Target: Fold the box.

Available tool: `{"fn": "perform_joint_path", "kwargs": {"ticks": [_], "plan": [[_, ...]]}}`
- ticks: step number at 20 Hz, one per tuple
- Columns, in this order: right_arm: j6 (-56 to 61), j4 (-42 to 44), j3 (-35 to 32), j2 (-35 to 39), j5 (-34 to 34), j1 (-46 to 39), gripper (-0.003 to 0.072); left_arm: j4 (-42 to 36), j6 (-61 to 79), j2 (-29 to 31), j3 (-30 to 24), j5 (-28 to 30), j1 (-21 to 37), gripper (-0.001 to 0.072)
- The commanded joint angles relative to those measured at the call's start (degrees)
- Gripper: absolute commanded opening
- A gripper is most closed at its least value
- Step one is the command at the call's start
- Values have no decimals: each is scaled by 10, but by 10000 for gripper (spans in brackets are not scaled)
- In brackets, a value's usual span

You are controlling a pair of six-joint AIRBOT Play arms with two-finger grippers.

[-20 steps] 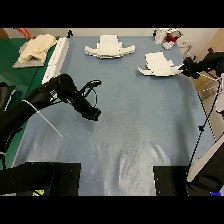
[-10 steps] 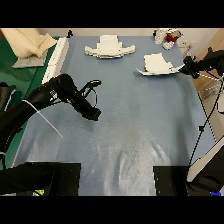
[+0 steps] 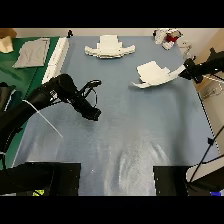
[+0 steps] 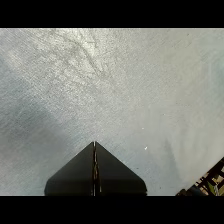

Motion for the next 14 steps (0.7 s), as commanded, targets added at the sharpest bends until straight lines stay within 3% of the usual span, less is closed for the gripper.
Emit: {"fn": "perform_joint_path", "kwargs": {"ticks": [1,6,10,11,12,13,14], "plan": [[-9,0,-202,148,94,9,2,0,0,0,0,0,0,13],[2,4,-460,347,163,30,2,0,0,0,0,0,0,13],[19,0,-532,413,139,43,13,0,0,0,0,0,0,13],[19,-7,-532,414,124,43,91,0,0,0,0,0,0,13],[19,-12,-532,414,111,43,394,0,0,0,0,0,0,13],[19,-16,-532,413,105,43,627,0,0,0,0,0,0,13],[19,-23,-530,413,103,43,635,0,0,0,0,0,0,13]]}}
